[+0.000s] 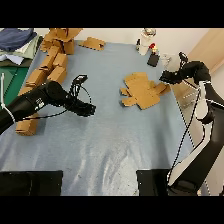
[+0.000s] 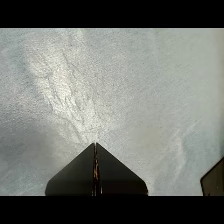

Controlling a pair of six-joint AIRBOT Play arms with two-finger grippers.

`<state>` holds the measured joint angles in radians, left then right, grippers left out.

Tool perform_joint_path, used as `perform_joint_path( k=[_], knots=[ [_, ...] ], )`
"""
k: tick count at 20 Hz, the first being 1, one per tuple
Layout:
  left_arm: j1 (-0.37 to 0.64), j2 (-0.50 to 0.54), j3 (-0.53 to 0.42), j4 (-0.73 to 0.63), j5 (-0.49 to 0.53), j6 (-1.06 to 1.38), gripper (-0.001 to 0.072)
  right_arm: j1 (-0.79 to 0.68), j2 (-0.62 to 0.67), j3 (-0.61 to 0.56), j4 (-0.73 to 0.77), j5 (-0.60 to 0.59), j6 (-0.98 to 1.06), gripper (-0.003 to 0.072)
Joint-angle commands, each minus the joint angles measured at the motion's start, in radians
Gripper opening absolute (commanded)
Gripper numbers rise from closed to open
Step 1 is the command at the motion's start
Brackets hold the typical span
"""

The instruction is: Fold the box.

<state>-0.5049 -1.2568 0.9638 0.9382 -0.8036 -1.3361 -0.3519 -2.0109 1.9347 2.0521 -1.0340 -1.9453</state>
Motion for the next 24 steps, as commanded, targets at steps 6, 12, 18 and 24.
perform_joint_path(
  k=[6,12,18,24],
  knots=[
    [0.0,0.001,0.0,0.0,-0.002,0.0,0.0012,0.002,-0.035,0.003,-0.022,-0.129,-0.041,0.0363],
    [0.0,0.001,0.0,0.0,-0.005,0.0,0.0012,-0.008,-0.021,0.005,-0.033,-0.174,-0.064,0.0363],
    [0.0,0.001,0.0,0.0,-0.011,0.0,0.0012,-0.01,-0.022,0.037,-0.085,-0.197,-0.061,0.0362],
    [0.0,0.001,0.0,-0.001,-0.012,0.0,0.0012,-0.009,-0.022,0.036,-0.024,-0.29,-0.065,0.0329]
  ],
)
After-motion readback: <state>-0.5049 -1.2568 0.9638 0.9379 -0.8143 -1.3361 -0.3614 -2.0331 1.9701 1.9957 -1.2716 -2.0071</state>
